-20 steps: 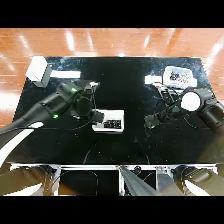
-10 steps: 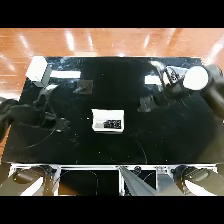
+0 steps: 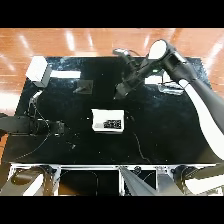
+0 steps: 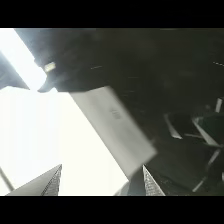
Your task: Fold the box and place the chain.
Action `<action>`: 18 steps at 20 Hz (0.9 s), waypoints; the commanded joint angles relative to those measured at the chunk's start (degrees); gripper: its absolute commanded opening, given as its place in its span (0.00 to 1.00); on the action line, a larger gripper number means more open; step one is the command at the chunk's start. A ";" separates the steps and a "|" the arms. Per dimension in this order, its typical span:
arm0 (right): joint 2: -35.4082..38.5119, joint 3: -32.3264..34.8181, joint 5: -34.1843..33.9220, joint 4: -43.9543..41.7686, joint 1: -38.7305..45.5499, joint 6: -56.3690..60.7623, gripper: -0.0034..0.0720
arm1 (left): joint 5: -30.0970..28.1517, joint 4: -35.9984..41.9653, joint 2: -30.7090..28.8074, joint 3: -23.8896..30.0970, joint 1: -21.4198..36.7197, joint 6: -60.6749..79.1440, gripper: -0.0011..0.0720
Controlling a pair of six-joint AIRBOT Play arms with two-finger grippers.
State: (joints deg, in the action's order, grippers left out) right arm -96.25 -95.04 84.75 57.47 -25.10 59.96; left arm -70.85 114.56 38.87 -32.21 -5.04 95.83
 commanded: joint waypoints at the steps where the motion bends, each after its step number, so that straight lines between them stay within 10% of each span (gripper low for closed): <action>1: -1.75 -1.20 6.64 0.11 -3.89 -7.06 0.90 | 0.28 1.64 1.09 0.33 0.33 0.50 0.71; 18: 1.77 6.54 6.58 12.44 -14.88 -1.25 0.89 | 0.85 2.73 2.82 0.33 -3.82 -0.04 0.71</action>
State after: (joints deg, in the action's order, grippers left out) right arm -96.51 -91.85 93.34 68.10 -38.70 57.65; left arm -70.04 116.90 41.65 -31.90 -8.73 96.16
